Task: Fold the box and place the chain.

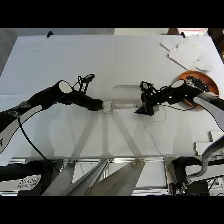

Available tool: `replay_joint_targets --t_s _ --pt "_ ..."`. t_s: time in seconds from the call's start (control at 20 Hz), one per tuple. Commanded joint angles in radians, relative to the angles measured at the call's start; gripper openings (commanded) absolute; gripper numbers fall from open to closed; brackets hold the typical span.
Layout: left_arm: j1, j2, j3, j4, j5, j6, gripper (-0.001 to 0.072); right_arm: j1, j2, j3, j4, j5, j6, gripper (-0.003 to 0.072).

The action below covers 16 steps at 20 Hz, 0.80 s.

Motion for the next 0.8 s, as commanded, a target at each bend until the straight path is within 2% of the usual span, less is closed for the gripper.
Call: replay_joint_targets --t_s 0.0,0.3,0.5,0.75 --pt "0.007 -0.011 0.0 -0.009 0.037 0.014 0.0003 0.0 0.0 0.0 0.0 0.0 -0.001 0.05" --pt "0.012 -0.03 -0.001 -0.109 0.025 0.087 0.0002 0.0 0.0 0.0 0.0 0.0 -0.001 0.05" --pt "0.013 -0.026 0.0 -0.227 -0.047 0.209 0.0004 0.0 0.0 0.0 0.0 0.0 -0.001 0.05" --pt "0.036 -0.016 -0.001 -0.186 -0.063 0.212 0.0004 0.0 0.0 0.0 0.0 0.0 -0.001 0.05"
